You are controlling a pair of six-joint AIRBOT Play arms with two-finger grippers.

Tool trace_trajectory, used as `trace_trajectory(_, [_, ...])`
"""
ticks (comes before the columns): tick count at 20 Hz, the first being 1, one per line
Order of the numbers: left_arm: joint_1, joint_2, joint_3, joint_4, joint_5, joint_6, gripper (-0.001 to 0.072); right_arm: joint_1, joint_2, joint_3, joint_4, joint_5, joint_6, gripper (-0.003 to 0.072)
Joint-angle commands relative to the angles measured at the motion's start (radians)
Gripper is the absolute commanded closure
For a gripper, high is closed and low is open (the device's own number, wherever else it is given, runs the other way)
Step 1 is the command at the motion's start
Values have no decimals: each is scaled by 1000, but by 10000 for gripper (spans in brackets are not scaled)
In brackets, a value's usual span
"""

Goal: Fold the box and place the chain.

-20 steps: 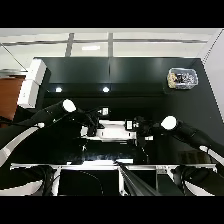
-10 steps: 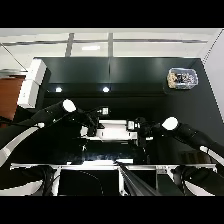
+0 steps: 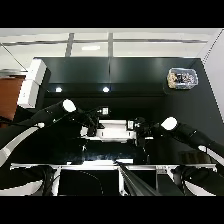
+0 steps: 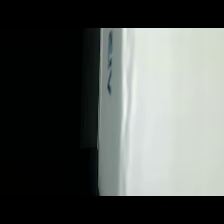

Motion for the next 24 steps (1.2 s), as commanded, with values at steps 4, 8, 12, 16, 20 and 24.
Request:
trace_trajectory(4, [0,1,1,0,0,0,681,3,-5,-1,-11,-7,0,123])
trace_trajectory(8, [4,3,2,1,2,1,680,3,-5,0,-10,-7,0,142])
trace_trajectory(12, [5,55,16,14,-23,-45,679,3,-5,0,-10,-7,0,142])
trace_trajectory(16, [30,154,26,155,-80,-179,135,3,-5,0,-10,-8,0,143])
trace_trajectory(20, [119,278,31,241,-233,-406,70,3,-5,-1,-10,-9,1,142])
trace_trajectory(24, [162,320,31,233,-478,-779,496,3,-5,0,-10,-11,4,142])
